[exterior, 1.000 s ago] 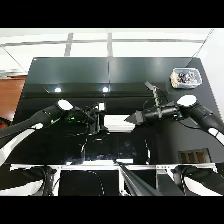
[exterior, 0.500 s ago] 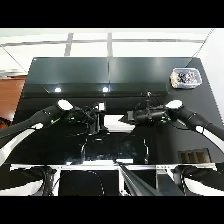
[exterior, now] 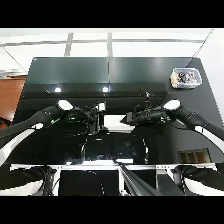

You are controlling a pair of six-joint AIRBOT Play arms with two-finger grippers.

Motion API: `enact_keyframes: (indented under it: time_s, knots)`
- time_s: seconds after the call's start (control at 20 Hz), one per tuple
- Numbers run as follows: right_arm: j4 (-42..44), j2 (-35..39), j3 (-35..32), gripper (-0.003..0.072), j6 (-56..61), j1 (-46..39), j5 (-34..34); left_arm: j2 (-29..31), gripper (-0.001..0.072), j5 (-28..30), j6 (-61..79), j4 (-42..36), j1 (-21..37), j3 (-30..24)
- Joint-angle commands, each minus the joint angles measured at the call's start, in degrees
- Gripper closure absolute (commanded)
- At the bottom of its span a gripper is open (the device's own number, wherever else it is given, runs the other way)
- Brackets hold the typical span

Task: Fold the box and place the chain.

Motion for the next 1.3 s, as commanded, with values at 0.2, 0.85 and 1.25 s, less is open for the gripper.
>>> enact_keyframes:
  time_s: [0.2, 0.85, 1.25]
  knots:
    - [-2.38, -0.04, 0.02, 0.0670, 0.42, 0.04, -1.40, 0.04, 0.0246, -0.20, -0.02, -0.17, -0.02, 0.02]
    - [-16.00, 9.14, 10.05, 0.0669, -0.81, -9.38, 16.87, 0.87, 0.0012, 1.42, -0.04, -0.11, 0.61, 0.04]
    - [-29.73, 22.77, 7.80, 0.0670, 3.85, -31.61, 25.31, 13.68, 0.0000, -3.72, -9.44, 15.41, 1.77, 0.83]
